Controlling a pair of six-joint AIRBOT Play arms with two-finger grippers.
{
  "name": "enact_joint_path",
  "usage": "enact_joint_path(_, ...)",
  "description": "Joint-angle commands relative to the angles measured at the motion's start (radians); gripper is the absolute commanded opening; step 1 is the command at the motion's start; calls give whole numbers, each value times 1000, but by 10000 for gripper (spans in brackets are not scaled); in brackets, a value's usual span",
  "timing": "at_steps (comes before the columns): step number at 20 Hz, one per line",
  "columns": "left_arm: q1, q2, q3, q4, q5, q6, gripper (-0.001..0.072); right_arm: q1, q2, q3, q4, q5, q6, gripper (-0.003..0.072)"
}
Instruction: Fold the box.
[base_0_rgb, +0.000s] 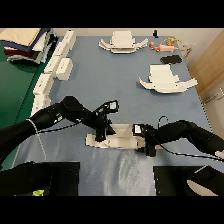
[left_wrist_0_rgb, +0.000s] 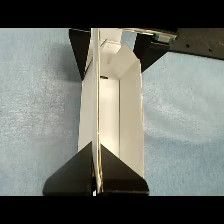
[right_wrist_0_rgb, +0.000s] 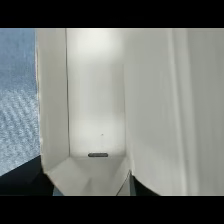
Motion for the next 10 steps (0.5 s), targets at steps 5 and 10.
enact_joint_path(5,1,0,1,0,2,0,15,-1,1,1,-2,29,1,515)
enact_joint_path(10,1,0,1,0,2,0,15,-1,2,2,-2,43,1,508)
